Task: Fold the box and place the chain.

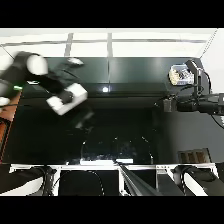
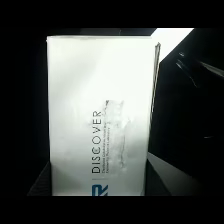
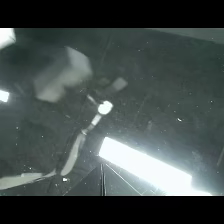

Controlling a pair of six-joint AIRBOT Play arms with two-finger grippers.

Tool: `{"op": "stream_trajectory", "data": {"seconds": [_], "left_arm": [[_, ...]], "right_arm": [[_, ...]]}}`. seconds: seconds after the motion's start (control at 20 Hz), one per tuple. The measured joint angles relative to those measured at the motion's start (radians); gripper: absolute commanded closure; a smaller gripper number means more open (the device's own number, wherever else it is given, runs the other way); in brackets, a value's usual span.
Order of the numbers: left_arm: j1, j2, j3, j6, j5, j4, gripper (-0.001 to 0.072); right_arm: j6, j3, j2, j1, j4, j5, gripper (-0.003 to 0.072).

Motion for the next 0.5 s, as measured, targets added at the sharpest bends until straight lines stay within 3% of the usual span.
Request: {"op": "stream_trajectory", "data": {"seconds": [0.15, 0.25, 0.35, 0.5], "left_arm": [[0.288, 0.026, -0.055, -0.068, 0.002, 0.000, 0.0365], [0.451, 0.023, -0.084, -0.088, 0.063, -0.036, 0.0365], [0.572, 0.005, -0.099, -0.090, 0.120, -0.093, 0.0364], [0.663, -0.031, -0.109, -0.055, 0.221, -0.164, 0.0361]], "right_arm": [[0.000, 0.000, 0.000, 0.000, 0.000, 0.000, 0.0667], [0.000, 0.000, 0.000, 0.000, 0.000, -0.007, 0.0668], [0.000, 0.000, 0.000, 0.000, 0.000, -0.019, 0.0668], [0.000, 0.000, 0.000, 0.000, 0.001, -0.035, 0.0668]]}}
